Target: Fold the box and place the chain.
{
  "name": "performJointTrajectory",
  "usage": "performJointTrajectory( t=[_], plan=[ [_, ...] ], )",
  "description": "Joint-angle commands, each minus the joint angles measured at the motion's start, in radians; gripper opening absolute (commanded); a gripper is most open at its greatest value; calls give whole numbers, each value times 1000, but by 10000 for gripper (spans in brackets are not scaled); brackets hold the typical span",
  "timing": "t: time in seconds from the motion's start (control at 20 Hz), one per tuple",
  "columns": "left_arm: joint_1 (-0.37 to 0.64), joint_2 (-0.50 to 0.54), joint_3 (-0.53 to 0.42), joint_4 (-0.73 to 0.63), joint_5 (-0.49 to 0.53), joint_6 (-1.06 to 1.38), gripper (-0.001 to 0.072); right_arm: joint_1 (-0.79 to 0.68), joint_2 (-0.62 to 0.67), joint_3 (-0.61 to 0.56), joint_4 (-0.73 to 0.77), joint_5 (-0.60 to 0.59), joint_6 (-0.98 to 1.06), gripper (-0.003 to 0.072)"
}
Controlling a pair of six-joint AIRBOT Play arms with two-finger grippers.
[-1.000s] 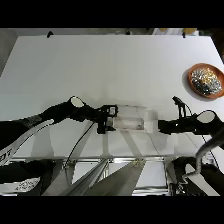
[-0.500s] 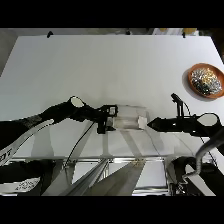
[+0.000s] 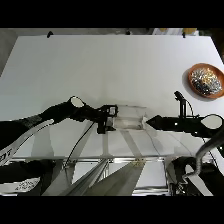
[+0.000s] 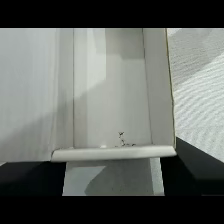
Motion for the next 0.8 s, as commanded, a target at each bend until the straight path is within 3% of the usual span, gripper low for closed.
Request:
performJointTrajectory(
  t=[0.0,0.15,0.4,0.45,0.6,0.75],
  plan=[
    [0,1,0,0,0,0,255,45,3,-1,0,-6,14,370],
    [0,1,0,0,0,0,255,125,3,5,-15,-58,47,409],
    [0,1,0,0,0,0,255,222,-8,94,-238,-78,265,391],
    [0,1,0,0,0,0,255,260,-29,126,-299,-78,330,360],
    [0,1,0,0,0,0,255,381,-133,210,-436,-77,525,358],
    [0,1,0,0,0,0,255,492,-209,291,-516,-79,610,331]
  ],
)
